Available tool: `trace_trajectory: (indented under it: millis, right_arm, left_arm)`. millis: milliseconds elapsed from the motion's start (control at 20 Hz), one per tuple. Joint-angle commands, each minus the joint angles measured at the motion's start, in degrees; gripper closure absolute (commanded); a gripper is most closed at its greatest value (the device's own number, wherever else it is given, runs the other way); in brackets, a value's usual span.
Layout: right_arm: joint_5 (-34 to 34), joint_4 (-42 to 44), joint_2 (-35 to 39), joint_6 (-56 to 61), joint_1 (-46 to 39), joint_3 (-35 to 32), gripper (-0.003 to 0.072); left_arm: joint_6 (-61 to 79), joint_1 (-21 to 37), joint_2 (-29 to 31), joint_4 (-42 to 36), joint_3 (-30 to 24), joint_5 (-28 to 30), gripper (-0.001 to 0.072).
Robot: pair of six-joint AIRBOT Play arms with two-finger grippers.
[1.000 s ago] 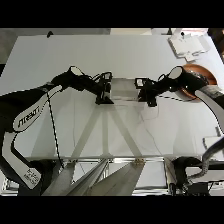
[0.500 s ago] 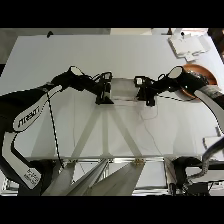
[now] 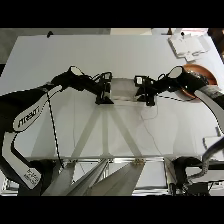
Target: Fold the box and place the chain.
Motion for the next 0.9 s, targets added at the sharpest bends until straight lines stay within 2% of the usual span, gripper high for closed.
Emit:
trace_trajectory:
  millis: [0,50,200,500,850]
  right_arm:
    - [0.0,-0.4,0.0,0.3,0.0,0.0,0.0627]
    - [0.0,-0.4,0.0,0.3,0.0,0.0,0.0655]
    - [-0.4,-1.1,0.3,3.8,0.0,0.0,0.0676]
    - [0.1,-5.2,1.8,12.7,-1.2,0.0,0.0678]
    - [0.3,-5.4,9.2,26.8,-11.2,0.0,0.0678]
  left_arm:
    - [0.0,0.0,0.0,0.0,0.0,0.0,0.0253]
    - [0.0,0.0,0.0,0.0,0.0,0.0,0.0253]
    - [0.0,0.0,0.0,0.0,0.0,0.0,0.0253]
    - [0.0,0.0,0.0,0.0,0.0,0.0,0.0253]
    - [0.0,0.0,0.0,0.0,0.0,0.0,0.0253]
